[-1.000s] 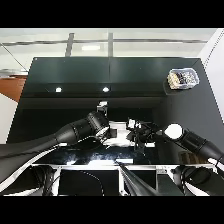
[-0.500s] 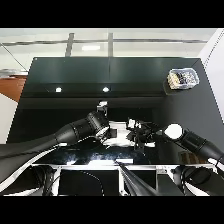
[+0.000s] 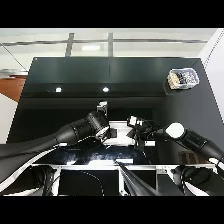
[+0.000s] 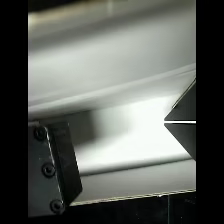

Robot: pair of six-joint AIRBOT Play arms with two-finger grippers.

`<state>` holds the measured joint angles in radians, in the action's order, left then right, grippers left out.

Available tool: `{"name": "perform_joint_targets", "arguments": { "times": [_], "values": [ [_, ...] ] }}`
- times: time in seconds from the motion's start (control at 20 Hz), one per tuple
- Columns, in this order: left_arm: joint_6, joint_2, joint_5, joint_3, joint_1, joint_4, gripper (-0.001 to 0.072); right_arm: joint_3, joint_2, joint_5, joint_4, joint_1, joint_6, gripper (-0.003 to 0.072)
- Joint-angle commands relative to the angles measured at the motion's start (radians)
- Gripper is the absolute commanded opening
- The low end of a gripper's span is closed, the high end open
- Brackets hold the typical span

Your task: Fold the box and place the chain.

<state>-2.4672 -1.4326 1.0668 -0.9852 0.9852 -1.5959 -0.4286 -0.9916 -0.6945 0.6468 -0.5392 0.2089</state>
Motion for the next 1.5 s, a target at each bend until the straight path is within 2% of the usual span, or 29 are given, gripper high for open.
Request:
{"name": "perform_joint_targets", "arguments": {
  "times": [0.0, 0.15, 0.35, 0.55, 0.65, 0.9, 1.3, 1.45],
  "values": [
    [-0.008, -0.001, 0.0, 0.0, -0.002, -0.008, 0.0034, -0.018, 0.049, -0.083, 0.03, 0.096, 0.089, 0.0032],
    [-0.02, 0.0, -0.009, 0.0, -0.013, -0.013, 0.0034, -0.022, 0.133, -0.213, 0.111, 0.262, 0.226, 0.0032],
    [-0.02, -0.001, -0.015, 0.0, -0.015, -0.016, 0.0034, -0.022, 0.182, -0.375, 0.115, 0.537, 0.505, 0.0032],
    [-0.02, -0.001, -0.016, 0.0, -0.015, -0.016, 0.0034, -0.004, 0.182, -0.414, 0.128, 0.734, 0.874, 0.0032],
    [-0.02, -0.001, -0.016, 0.0, -0.016, -0.016, 0.0034, 0.027, 0.18, -0.402, 0.193, 0.758, 1.014, 0.0032],
    [-0.02, 0.0, -0.017, 0.0, -0.016, -0.017, 0.0033, 0.111, 0.124, -0.402, 0.211, 0.757, 1.083, 0.0032],
    [-0.02, -0.001, -0.011, 0.0, -0.016, -0.017, 0.0034, 0.124, 0.013, -0.424, 0.172, 0.757, 1.07, 0.0032],
    [-0.02, -0.001, -0.013, 0.0, -0.016, -0.017, 0.0034, 0.124, -0.048, -0.415, 0.109, 0.707, 1.028, 0.0032]
  ]
}}
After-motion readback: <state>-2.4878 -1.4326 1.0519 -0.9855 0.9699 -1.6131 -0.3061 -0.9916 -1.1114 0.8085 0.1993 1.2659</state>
